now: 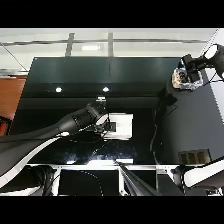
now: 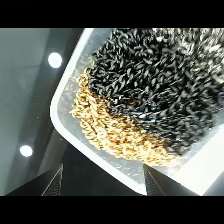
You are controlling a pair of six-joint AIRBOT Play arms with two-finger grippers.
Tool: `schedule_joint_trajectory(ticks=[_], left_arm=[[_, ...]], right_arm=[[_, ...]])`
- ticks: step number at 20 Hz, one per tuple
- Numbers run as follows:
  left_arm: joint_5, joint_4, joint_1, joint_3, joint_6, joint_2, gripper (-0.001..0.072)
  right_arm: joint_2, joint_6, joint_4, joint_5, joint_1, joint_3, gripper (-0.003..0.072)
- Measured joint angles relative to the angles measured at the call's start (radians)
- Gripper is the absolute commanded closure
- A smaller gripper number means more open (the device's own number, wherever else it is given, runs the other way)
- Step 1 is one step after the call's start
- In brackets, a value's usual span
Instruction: Fold the box and place the chain.
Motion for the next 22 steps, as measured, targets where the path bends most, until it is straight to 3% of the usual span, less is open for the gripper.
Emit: schedule_joint_trajectory(ticks=[22], left_arm=[[0.000, 0.000, 0.000, 0.000, 0.001, 0.000, 0.0680]], right_arm=[[-0.076, 0.051, 0.029, -0.011, -0.026, 0.010, 0.0130]])
